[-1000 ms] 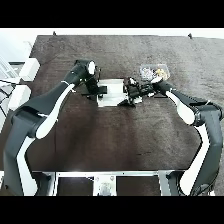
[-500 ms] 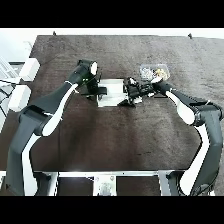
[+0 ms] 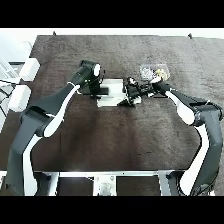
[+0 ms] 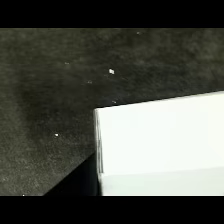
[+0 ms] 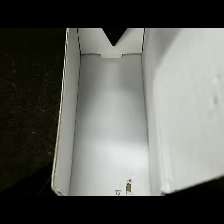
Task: Fold the box and place the chain.
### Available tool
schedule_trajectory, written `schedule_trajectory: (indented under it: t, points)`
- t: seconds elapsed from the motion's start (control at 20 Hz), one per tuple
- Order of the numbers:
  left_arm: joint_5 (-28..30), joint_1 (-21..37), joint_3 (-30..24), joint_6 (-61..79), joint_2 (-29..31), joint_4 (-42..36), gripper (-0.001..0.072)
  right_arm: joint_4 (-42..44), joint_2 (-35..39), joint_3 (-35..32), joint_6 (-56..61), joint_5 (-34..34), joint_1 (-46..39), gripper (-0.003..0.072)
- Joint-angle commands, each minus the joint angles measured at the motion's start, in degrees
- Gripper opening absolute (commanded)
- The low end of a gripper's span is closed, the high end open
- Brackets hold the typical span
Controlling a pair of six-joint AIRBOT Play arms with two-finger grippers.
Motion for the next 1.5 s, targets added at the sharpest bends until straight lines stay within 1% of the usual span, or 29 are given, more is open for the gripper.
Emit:
schedule_trajectory:
  t: [0.0,0.25,0.3,0.35,0.4,0.6,0.8,0.95,1.15,1.35,1.45]
  points:
    - [0.4,-0.1,0.0,0.8,0.0,0.1,0.0022,-0.1,0.0,0.0,-0.2,0.0,0.0,0.0499]
    - [0.3,-0.1,0.1,1.3,0.0,0.1,0.0025,-0.1,0.0,0.0,-0.2,0.0,0.0,0.0499]
    - [0.2,-0.1,0.1,1.4,0.2,0.0,0.0202,-0.1,0.0,0.0,-0.2,0.0,0.0,0.0499]
    - [-0.5,0.0,0.1,1.5,0.3,0.0,0.0462,-0.1,0.0,0.0,-0.2,0.0,0.0,0.0499]
    - [-1.5,0.0,0.7,2.2,0.2,0.0,0.0476,-0.1,0.0,0.0,-0.2,0.0,0.0,0.0499]
    - [-6.0,0.0,3.2,3.9,0.5,-0.2,0.0477,-0.1,0.0,0.0,-0.2,0.0,0.0,0.0499]
    - [-8.2,0.0,3.2,6.4,3.5,-0.2,0.0477,-0.1,0.0,0.0,-0.3,0.0,0.0,0.0499]
    - [-7.0,0.0,2.7,6.6,3.8,-0.3,0.0477,-0.1,0.0,0.0,-0.3,0.0,0.0,0.0499]
    - [-3.1,0.0,-0.5,6.8,3.6,-0.3,0.0476,-0.1,0.0,0.0,-0.2,0.0,0.0,0.0499]
    - [0.5,0.0,-0.7,5.7,1.4,-0.4,0.0476,-0.1,0.0,0.0,-0.2,0.0,0.0,0.0499]
    - [0.7,0.0,-0.7,4.6,0.5,-0.4,0.0475,-0.1,0.0,0.0,-0.2,0.0,0.0,0.0499]
